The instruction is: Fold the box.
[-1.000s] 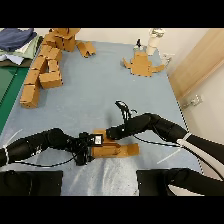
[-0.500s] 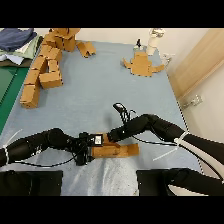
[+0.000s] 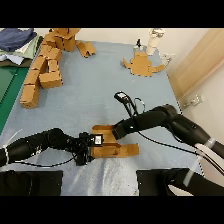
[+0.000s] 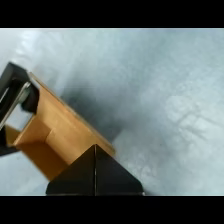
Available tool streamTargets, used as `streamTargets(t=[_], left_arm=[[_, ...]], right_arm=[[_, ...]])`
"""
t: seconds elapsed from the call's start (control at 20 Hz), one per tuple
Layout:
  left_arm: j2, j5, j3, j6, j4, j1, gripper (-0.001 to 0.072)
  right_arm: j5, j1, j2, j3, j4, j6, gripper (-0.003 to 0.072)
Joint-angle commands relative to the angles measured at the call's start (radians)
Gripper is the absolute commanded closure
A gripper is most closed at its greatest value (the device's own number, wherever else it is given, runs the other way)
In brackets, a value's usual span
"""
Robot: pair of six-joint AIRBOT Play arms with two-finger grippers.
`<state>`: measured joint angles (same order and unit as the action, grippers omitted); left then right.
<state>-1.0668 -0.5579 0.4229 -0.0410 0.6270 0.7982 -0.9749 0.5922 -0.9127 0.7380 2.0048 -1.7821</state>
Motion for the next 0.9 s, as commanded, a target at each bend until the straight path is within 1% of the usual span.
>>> streamTargets(t=[0.0, 0.05, 0.15, 0.2, 0.25, 0.3, 0.35, 0.45, 0.55, 0.6, 0.7, 0.85], left_arm=[[0.000, 0.000, 0.000, 0.000, 0.000, 0.000, 0.0191], [0.000, 0.000, 0.000, 0.000, 0.000, 0.000, 0.0191], [0.000, 0.000, 0.000, 0.000, 0.000, 0.000, 0.0191], [0.000, 0.000, 0.000, 0.000, 0.000, 0.000, 0.0191], [0.000, 0.000, 0.000, 0.000, 0.000, 0.000, 0.0191], [0.000, 0.000, 0.000, 0.000, 0.000, 0.000, 0.0191], [0.000, 0.000, 0.000, 0.000, 0.000, 0.000, 0.0191], [0.000, 0.000, 0.000, 0.000, 0.000, 0.000, 0.0191], [0.000, 0.000, 0.000, 0.000, 0.000, 0.000, 0.0191], [0.000, 0.000, 0.000, 0.000, 0.000, 0.000, 0.0191], [0.000, 0.000, 0.000, 0.000, 0.000, 0.000, 0.0191], [0.000, 0.000, 0.000, 0.000, 0.000, 0.000, 0.0191]], right_arm=[[-0.202, 0.004, 0.180, -0.023, -0.037, 0.018, 0.0686], [-0.245, 0.013, 0.233, -0.050, -0.025, 0.000, 0.0685], [-0.319, 0.049, 0.340, -0.130, 0.019, -0.131, 0.0683], [-0.319, 0.072, 0.386, -0.179, 0.017, -0.164, 0.0622], [-0.298, 0.084, 0.419, -0.227, 0.010, -0.209, 0.0381], [-0.265, 0.085, 0.436, -0.267, -0.001, -0.288, 0.0237], [-0.218, 0.085, 0.438, -0.304, -0.024, -0.381, 0.0237], [-0.082, 0.085, 0.422, -0.356, -0.081, -0.515, 0.0238], [0.052, 0.085, 0.379, -0.376, -0.081, -0.625, 0.0238], [0.100, 0.085, 0.351, -0.376, -0.073, -0.665, 0.0238], [0.161, 0.088, 0.283, -0.376, -0.051, -0.763, 0.0238], [0.200, 0.088, 0.187, -0.376, -0.050, -0.851, 0.0239]])
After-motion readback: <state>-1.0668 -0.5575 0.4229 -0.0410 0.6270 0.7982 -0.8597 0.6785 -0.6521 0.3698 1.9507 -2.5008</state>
